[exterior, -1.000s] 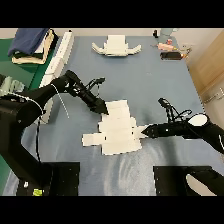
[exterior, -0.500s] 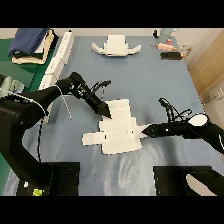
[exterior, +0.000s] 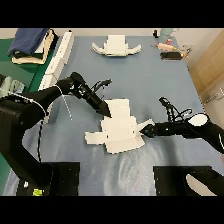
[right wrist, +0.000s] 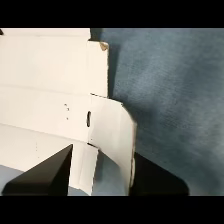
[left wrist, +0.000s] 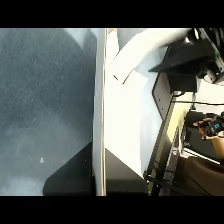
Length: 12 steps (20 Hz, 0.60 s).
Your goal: Fold the box.
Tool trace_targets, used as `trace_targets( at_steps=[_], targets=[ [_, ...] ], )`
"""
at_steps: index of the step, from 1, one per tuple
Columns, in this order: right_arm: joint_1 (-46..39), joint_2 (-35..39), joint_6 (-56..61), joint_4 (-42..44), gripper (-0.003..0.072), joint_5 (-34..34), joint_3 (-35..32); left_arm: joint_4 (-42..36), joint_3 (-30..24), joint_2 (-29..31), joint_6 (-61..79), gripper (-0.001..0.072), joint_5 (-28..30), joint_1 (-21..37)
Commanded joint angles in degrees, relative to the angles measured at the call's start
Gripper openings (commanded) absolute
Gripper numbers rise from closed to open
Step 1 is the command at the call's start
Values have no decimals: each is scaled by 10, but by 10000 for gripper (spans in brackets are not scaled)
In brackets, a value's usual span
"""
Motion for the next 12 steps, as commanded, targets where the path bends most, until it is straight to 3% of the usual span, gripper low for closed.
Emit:
trace_targets(
  at_steps=[1,6,9,10,12],
  targets=[
    [-1,1,36,-31,464,-10,20,-2,1,1,42,12,6,0],
    [-1,1,236,-210,464,14,136,9,-3,49,133,8,50,-25],
    [-1,1,265,-226,436,37,204,34,-38,110,175,8,104,-49],
    [0,1,266,-213,375,38,219,33,-60,135,196,8,135,-57],
    [0,1,265,-171,149,38,228,32,-106,179,231,8,202,-73]
  ],
)
